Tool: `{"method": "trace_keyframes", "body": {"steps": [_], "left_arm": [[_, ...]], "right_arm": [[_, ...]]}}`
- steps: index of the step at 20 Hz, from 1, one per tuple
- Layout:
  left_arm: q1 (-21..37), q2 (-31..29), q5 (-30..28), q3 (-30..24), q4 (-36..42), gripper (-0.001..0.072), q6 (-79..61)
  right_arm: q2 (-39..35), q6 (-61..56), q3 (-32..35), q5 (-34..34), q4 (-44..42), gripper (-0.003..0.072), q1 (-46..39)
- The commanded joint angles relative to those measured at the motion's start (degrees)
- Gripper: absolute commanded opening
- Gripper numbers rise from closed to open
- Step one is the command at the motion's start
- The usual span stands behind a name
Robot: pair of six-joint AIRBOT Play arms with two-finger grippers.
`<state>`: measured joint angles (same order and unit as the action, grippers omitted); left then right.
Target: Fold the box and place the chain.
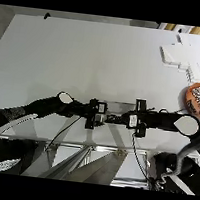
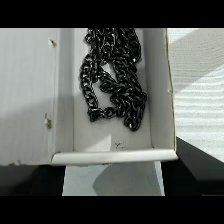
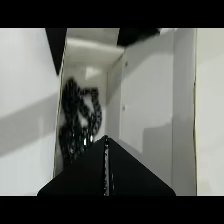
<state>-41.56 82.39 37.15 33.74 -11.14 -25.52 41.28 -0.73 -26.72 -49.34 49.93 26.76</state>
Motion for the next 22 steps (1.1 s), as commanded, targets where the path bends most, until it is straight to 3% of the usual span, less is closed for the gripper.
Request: {"method": "trace_keyframes", "body": {"steps": [1, 5, 6, 8, 9, 12, 16, 19, 22], "left_arm": [[0.02, -0.04, -0.02, -0.02, -0.02, 0.0274, -0.02], [0.02, -0.04, -0.02, -0.02, -0.02, 0.0274, 0.00], [0.02, -0.04, -0.02, -0.02, -0.02, 0.0274, 0.00], [0.02, -0.04, -0.02, -0.02, -0.02, 0.0274, -0.02], [0.02, -0.04, 0.00, -0.02, -0.02, 0.0274, -0.02], [0.02, -0.04, -0.02, -0.02, -0.02, 0.0274, -0.02], [0.02, -0.04, -0.02, -0.02, -0.02, 0.0274, 0.00], [0.02, -0.04, -0.02, -0.02, -0.02, 0.0274, 0.00], [0.02, -0.04, -0.02, -0.02, -0.02, 0.0274, -0.02]], "right_arm": [[-0.07, -0.52, -0.04, 5.35, -4.92, 0.0016, 4.81], [3.37, -0.48, -0.04, 7.26, -4.96, 0.0018, 7.41], [4.42, -0.42, -0.04, 7.45, -4.90, 0.0038, 7.39], [4.35, -0.35, -0.15, 8.24, -4.76, 0.0162, 7.41], [3.06, -0.28, -0.31, 8.37, -4.59, 0.0169, 7.39], [-2.78, -0.46, -0.72, 8.09, 5.68, 0.0173, 6.60], [-7.48, -3.65, -0.72, 2.60, 15.63, 0.0173, -4.90], [-5.66, -3.74, -0.17, -3.10, 16.04, 0.0173, -16.59], [-1.57, -0.70, 0.81, -1.79, 17.79, 0.0173, -23.80]]}}
